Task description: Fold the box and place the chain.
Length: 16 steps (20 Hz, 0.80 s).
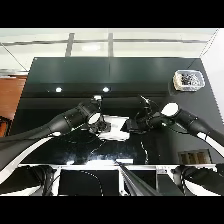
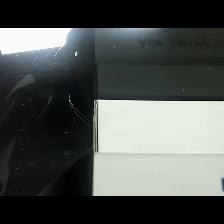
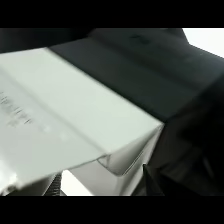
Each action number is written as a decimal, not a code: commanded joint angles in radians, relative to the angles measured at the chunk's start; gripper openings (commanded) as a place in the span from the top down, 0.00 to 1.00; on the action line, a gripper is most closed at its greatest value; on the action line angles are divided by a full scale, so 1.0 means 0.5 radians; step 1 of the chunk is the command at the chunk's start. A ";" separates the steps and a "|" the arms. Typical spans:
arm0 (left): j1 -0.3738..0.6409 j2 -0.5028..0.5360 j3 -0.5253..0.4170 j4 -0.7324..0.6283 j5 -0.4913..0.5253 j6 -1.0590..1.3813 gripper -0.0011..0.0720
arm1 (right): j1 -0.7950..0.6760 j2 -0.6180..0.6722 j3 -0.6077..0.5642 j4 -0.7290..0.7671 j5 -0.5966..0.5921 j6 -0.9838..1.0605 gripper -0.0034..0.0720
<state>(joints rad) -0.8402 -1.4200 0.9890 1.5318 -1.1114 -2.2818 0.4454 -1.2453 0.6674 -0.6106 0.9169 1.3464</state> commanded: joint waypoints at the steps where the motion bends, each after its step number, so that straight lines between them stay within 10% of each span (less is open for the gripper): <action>1: 0.002 -0.001 0.002 0.000 0.003 0.000 0.94 | 0.169 -0.002 0.099 -0.454 -0.137 0.571 0.22; 16: 0.002 -0.001 0.002 0.001 -0.001 0.000 0.94 | 0.589 -0.191 0.542 -1.394 0.188 1.621 0.33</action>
